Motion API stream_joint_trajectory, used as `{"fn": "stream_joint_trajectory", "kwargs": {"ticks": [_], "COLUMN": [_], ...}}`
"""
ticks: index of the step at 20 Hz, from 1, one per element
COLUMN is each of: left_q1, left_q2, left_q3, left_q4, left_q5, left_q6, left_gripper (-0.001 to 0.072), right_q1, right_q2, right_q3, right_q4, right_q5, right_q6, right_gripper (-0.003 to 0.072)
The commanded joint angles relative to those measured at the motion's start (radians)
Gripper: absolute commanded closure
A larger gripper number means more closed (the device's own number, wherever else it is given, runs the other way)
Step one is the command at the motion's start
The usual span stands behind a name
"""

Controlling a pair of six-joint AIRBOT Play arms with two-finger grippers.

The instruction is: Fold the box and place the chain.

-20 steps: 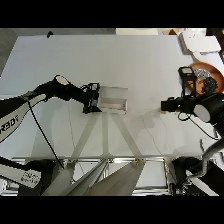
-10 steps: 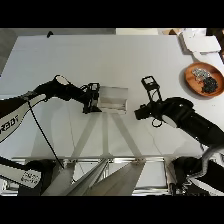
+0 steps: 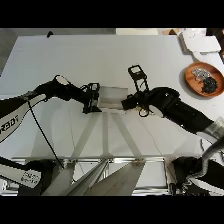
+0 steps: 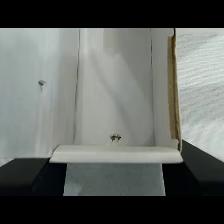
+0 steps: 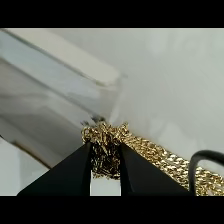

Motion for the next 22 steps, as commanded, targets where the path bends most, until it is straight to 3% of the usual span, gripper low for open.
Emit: {"fn": "stream_joint_trajectory", "kwargs": {"ticks": [1,6,14,15,17,22], "left_q1": [0.0,0.0,0.0,0.0,0.0,0.0], "left_q2": [0.0,0.0,0.0,0.0,0.0,0.0], "left_q3": [0.0,0.0,0.0,0.0,0.0,0.0], "left_q4": [0.0,0.0,0.0,0.0,0.0,0.0], "left_q5": [0.0,0.0,0.0,0.0,0.0,0.0], "left_q6": [0.0,0.0,0.0,0.0,0.0,0.0], "left_gripper": [0.0484,0.0484,0.0484,0.0484,0.0484,0.0484], "right_q1": [0.008,0.079,0.119,0.116,0.107,0.099], "right_q2": [-0.094,-0.201,-0.316,-0.318,-0.315,-0.222], "right_q3": [0.112,0.244,0.248,0.248,0.248,0.248], "right_q4": [0.06,0.106,0.106,0.106,0.107,0.144], "right_q5": [-0.002,-0.014,-0.019,-0.008,0.018,0.085], "right_q6": [-0.041,-0.108,-0.104,-0.101,-0.102,-0.182], "right_gripper": [0.0678,0.0678,0.0675,0.0664,0.0481,0.046]}}
